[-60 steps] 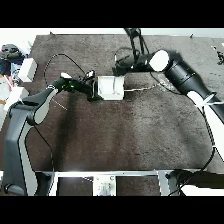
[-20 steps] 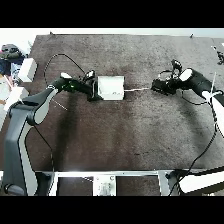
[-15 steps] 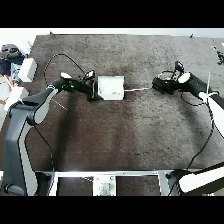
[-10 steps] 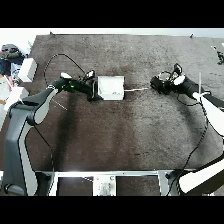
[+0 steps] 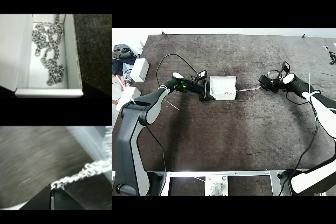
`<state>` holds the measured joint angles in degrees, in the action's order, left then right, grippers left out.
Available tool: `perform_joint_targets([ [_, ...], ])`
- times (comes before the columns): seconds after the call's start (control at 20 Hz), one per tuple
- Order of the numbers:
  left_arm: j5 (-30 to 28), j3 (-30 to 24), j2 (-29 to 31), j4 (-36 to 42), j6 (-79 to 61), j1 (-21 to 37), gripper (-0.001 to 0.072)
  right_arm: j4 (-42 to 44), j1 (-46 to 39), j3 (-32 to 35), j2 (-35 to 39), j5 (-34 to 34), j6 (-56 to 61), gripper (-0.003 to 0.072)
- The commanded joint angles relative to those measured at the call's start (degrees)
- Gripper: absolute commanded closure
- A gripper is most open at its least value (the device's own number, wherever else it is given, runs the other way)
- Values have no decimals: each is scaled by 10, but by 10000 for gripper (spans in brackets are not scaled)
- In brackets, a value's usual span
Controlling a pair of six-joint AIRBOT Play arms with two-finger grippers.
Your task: Fold the box and place the chain.
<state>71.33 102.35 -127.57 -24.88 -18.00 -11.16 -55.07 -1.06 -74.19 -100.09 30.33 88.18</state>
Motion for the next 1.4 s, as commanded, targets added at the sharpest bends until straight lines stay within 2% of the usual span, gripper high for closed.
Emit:
perform_joint_targets([
  [0.0, 0, 0, 0, 0, 0, 0, 266, 3, 30, -1, 70, 96, -63, 675],
  [0.15, 0, 0, 0, 0, 0, 0, 266, 4, 65, -1, 165, 108, -90, 675],
  [0.25, 0, 0, 0, 0, 0, 0, 266, 4, 89, -1, 224, 90, -92, 675],
  [0.45, 0, 0, 0, 0, 0, 0, 266, 4, 134, -3, 286, 51, -104, 675],
  [0.8, 0, 0, 0, 0, 0, 0, 266, 13, 217, -15, 297, -9, -105, 675],
  [1.0, 0, 0, 0, 0, 0, 0, 266, 11, 234, -48, 296, -27, -111, 675],
  [1.35, 0, 0, 0, 0, 0, 0, 266, 20, 243, -59, 278, -64, -112, 675],
])
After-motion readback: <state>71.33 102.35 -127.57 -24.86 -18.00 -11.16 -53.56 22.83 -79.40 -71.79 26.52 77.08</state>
